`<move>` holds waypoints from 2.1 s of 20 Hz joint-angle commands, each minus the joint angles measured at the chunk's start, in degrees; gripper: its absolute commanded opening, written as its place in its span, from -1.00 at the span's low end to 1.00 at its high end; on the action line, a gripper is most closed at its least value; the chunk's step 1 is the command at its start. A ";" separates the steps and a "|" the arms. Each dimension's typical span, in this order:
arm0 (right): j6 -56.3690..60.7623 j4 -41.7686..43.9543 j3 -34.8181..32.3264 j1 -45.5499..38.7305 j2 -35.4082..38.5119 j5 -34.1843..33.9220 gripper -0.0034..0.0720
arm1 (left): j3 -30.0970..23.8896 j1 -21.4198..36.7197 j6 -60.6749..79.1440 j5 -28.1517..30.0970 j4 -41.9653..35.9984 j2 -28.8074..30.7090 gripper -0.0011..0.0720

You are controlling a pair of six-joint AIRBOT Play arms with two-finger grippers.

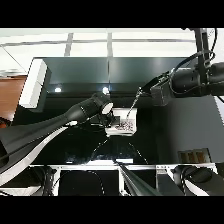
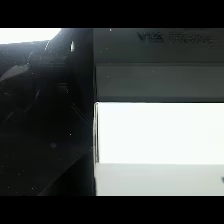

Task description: Fold the box and place the chain.

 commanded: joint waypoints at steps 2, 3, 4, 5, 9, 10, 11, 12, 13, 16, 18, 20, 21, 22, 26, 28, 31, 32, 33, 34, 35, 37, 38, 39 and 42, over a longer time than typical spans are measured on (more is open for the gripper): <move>-0.42 1.73 -1.40 0.02 -1.01 0.61 -0.88 | 0.02 0.02 0.00 0.00 0.02 0.02 -0.89; -0.42 1.73 -3.26 0.02 -1.40 0.42 -0.87 | 0.02 0.02 0.00 0.02 0.02 0.02 -0.89; -0.39 1.73 -6.05 0.02 -1.81 -0.17 -0.87 | 0.02 0.02 0.00 0.02 0.02 0.02 -0.89; -0.39 1.75 -9.44 0.02 -2.19 -1.44 -0.87 | 0.02 0.02 -0.02 0.00 0.02 0.02 -0.89; -0.17 3.43 -22.91 0.02 -3.34 -11.19 -0.87 | 0.02 0.02 0.00 0.02 0.02 0.02 -0.89; -0.15 3.76 -25.59 0.02 -3.39 -14.27 -0.86 | 0.02 0.02 -0.02 0.02 0.02 0.02 -0.89; 0.00 3.72 -27.39 0.02 -3.41 -16.24 -0.86 | 0.02 0.02 0.00 -0.04 0.04 0.02 -0.89; 0.31 3.69 -28.41 0.02 -3.45 -17.05 -0.85 | 0.02 0.02 0.00 -0.04 0.02 0.02 -0.90; 0.63 3.65 -28.61 0.02 -3.48 -17.00 -0.64 | 0.02 0.02 0.00 -0.02 0.00 0.02 -0.89; 1.09 1.90 -27.98 -2.16 -3.19 -15.43 -0.07 | 0.02 0.02 -0.02 -0.02 0.00 0.02 -0.89; 1.07 -1.27 -27.56 -7.34 -1.38 -12.13 -0.07 | 0.02 0.02 -0.02 0.00 0.00 0.02 -0.89; 1.07 -7.58 -27.54 -13.88 1.29 -8.76 -0.07 | 0.02 0.02 -0.02 0.15 0.00 0.02 -0.90; 1.11 -11.85 -27.56 -16.83 2.16 -6.80 -0.07 | 0.02 0.02 -0.02 0.55 0.00 0.02 -0.89; 1.09 -14.60 -27.63 -19.12 2.54 -5.01 -0.08 | 0.02 0.02 -0.02 0.66 0.02 0.02 -0.89; 1.07 -16.11 -28.87 -22.60 2.58 -4.52 -0.08 | 0.02 0.02 0.02 0.52 0.46 0.02 -0.90; 1.07 -13.88 -30.08 -22.47 2.58 -6.54 -0.08 | 0.02 0.02 0.85 0.44 0.44 0.02 -0.89; 1.07 -13.31 -31.54 -22.47 2.58 -6.64 -0.08 | 0.09 0.02 0.98 -1.64 0.50 0.22 -0.66; 1.11 -13.53 -31.54 -22.47 2.60 -6.40 -0.08 | 0.11 0.02 1.03 -1.92 0.46 0.59 -0.11; 1.09 -13.51 -31.54 -22.47 2.62 -6.45 -0.08 | 0.09 -0.02 1.51 -2.08 0.57 1.44 0.52; 1.09 -13.57 -31.54 -22.47 2.62 -6.60 -0.07 | 0.09 -0.13 1.51 -2.23 0.96 2.62 0.84; 1.09 -13.75 -31.54 -22.47 2.62 -6.95 -0.07 | 0.09 -0.33 2.43 -2.12 1.99 4.39 0.94; 1.09 -13.73 -31.54 -22.47 2.62 -7.72 -0.08 | 0.02 -1.60 4.83 -2.21 6.40 8.92 0.94; 1.09 -13.75 -31.54 -22.47 2.62 -7.91 -0.08 | -0.44 -2.45 5.09 -2.58 9.46 11.58 0.94; 1.07 -13.79 -31.54 -22.47 2.62 -8.07 -0.08 | -1.40 -3.15 4.94 -2.93 13.38 14.69 0.94; 1.09 -14.84 -31.54 -22.47 2.60 -8.11 -0.07 | -6.56 -1.51 -4.96 -7.76 26.69 24.81 0.94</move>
